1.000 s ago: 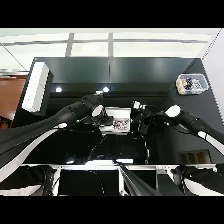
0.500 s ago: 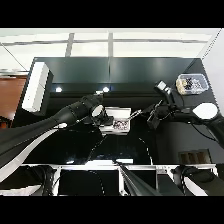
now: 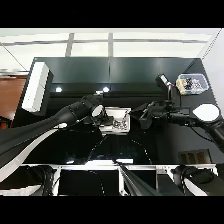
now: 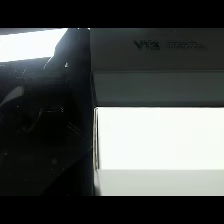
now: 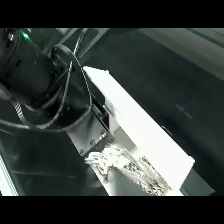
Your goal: Fold the box and place the chain.
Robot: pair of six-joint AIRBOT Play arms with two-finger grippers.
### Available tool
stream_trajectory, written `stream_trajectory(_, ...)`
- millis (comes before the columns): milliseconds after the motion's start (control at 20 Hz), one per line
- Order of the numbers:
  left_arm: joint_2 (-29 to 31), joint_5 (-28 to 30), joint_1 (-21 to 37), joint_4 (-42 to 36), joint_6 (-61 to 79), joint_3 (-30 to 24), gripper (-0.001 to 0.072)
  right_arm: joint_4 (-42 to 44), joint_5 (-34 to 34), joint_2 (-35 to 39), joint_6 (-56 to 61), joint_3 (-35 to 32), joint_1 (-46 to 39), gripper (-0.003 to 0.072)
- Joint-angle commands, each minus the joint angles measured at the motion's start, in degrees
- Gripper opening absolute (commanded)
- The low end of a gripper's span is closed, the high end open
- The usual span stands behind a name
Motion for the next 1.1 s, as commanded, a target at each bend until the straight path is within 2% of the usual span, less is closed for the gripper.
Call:
stream_trajectory(0, -0.02, -0.04, 0.04, -0.04, 0.02, 0.02, 0.0032, -1.36, -1.46, -0.81, 1.44, 0.07, 0.81, 0.0344)
stream_trajectory(200, -0.02, -0.17, 0.02, -1.53, 0.02, 0.02, 0.0033, -9.79, -0.22, 0.85, 4.74, 0.09, -6.75, 0.0341)
stream_trajectory(400, -0.02, -0.26, 0.04, -1.53, 0.04, 0.02, 0.0032, -20.02, 7.08, 1.62, 10.10, -0.13, -15.72, 0.0340)
stream_trajectory(900, 0.50, -1.11, 0.11, -3.61, 0.42, 0.79, 0.0037, -20.61, 8.63, 1.62, 10.34, -1.66, -17.18, 0.0340)
stream_trajectory(950, 0.94, -0.94, 0.09, -3.39, 0.39, 1.16, 0.0065, -20.63, 8.63, 1.62, 10.34, -1.64, -17.18, 0.0340)
stream_trajectory(1050, 1.95, -0.66, 0.04, -2.51, 0.59, 2.64, 0.0442, -20.68, 8.37, 1.62, 10.32, -1.66, -17.18, 0.0341)
